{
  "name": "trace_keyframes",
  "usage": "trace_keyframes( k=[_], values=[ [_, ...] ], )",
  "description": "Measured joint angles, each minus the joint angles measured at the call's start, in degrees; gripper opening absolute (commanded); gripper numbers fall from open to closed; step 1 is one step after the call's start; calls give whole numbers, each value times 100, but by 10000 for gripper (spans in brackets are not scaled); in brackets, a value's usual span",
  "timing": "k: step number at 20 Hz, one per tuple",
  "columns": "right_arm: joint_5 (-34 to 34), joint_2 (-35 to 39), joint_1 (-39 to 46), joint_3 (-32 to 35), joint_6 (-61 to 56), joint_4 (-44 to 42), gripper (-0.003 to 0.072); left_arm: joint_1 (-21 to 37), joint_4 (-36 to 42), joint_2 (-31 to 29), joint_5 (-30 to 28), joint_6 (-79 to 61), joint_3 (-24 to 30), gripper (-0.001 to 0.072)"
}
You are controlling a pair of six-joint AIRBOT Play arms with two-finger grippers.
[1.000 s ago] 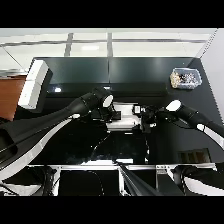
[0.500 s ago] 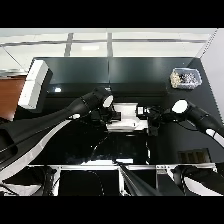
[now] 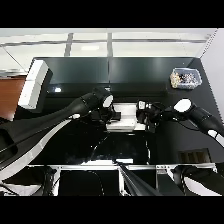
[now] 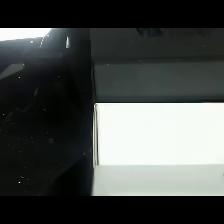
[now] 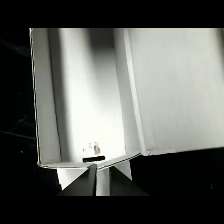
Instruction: Fold the box and place the chain.
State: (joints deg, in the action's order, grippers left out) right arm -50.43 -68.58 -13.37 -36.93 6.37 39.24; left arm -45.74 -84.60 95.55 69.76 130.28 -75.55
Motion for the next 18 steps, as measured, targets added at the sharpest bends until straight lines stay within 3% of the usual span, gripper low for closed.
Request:
trace_keyframes(
  k=[10,11,12,14,15,17,18],
  values=[
    [-315,-389,-20,0,-26,-855,82,-2,0,0,-11,-4,0,26],
    [-326,-420,-50,0,-28,-885,292,-2,0,0,-11,-4,0,26],
    [-323,-448,-81,0,-37,-916,444,-2,0,0,-13,-4,0,26],
    [-243,-487,-127,0,-39,-951,341,-2,2,0,-13,-7,0,26],
    [-208,-501,-146,0,-46,-979,408,-2,2,0,-11,-2,0,26],
    [-157,-514,-162,0,-83,-994,270,-2,2,0,-13,-2,0,26],
    [-129,-518,-170,0,-177,-992,270,-2,2,0,-13,0,0,26]
  ],
)
